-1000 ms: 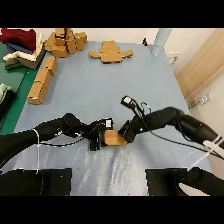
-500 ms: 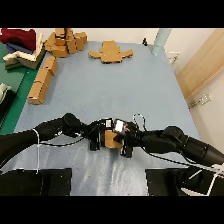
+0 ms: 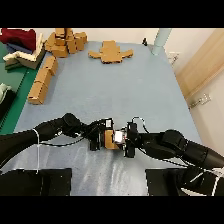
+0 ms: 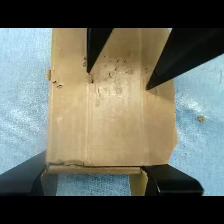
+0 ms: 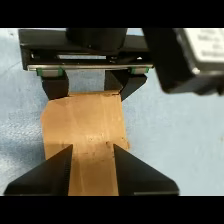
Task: Fold the box.
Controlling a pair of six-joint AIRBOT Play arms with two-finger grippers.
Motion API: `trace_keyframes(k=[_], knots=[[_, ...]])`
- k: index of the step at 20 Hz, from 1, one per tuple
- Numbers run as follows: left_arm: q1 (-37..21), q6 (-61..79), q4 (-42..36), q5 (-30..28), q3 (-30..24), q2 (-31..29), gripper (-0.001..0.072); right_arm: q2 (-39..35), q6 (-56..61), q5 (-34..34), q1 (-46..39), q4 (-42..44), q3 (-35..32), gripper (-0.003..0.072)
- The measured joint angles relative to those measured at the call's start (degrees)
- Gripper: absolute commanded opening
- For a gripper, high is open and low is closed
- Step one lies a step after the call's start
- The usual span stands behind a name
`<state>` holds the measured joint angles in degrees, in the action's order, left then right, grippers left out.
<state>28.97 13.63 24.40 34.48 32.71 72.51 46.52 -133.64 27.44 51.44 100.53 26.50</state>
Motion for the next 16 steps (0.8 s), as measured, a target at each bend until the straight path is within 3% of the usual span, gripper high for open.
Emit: trace_keyframes(k=[1,3,16], knots=[[0.0,-0.02,0.0,0.0,-0.02,0.02,0.0464,-0.17,-0.44,-0.02,0.04,-0.39,0.2,0.0431],[0.0,0.0,0.0,0.0,-0.02,0.0,0.0465,-0.48,-1.11,0.0,0.35,-0.74,0.55,0.0576],[0.0,-0.02,0.02,0.0,-0.02,0.0,0.0464,1.62,-4.33,0.02,0.9,-2.25,0.96,0.0576]])
